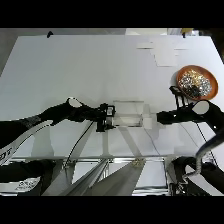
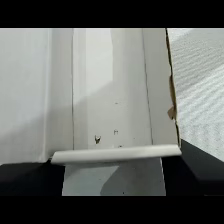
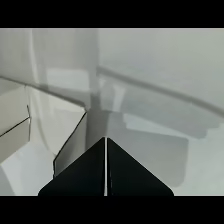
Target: Fold the box and place the chain.
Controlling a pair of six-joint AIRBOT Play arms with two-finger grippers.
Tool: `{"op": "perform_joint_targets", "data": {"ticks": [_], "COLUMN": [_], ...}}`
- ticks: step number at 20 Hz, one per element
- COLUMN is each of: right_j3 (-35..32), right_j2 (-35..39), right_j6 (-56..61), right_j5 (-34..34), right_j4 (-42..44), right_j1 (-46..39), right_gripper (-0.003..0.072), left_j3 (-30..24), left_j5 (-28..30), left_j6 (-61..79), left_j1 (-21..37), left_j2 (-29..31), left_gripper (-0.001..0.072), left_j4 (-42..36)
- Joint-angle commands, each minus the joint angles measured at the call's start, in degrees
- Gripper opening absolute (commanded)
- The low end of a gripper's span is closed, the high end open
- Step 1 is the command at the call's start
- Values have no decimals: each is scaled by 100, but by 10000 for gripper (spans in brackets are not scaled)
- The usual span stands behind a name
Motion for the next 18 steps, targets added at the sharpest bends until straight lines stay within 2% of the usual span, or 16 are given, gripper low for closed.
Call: {"op": "perform_joint_targets", "data": {"ticks": [1, 8, 10, 13, 14, 15, 16, 18], "right_j3": [-2, 0, 0, 0, 0, 0, 0, 0], "right_j2": [-470, -315, -26, 293, 319, 319, 319, 319], "right_j6": [114, -798, -798, -798, -796, -793, -796, -796], "right_j5": [22, 308, 334, 321, 328, 330, 328, 330], "right_j4": [142, 1237, 1174, 1207, 1248, 1318, 1390, 1515], "right_j1": [315, 345, 345, 345, 345, 345, 345, 348], "right_gripper": [16, 30, 173, 204, 246, 362, 396, 398], "left_j3": [-2, -2, -2, -2, 0, -2, -2, -2], "left_j5": [0, 0, 0, 0, 0, 0, 0, 0], "left_j6": [0, 0, 0, 0, 0, 0, 0, 0], "left_j1": [4, 4, 4, 4, 4, 4, 4, 4], "left_j2": [4, 4, 4, 4, 4, 4, 4, 4], "left_gripper": [10, 10, 10, 10, 10, 10, 10, 10], "left_j4": [2, 2, 2, 2, 0, 2, 2, 2]}}
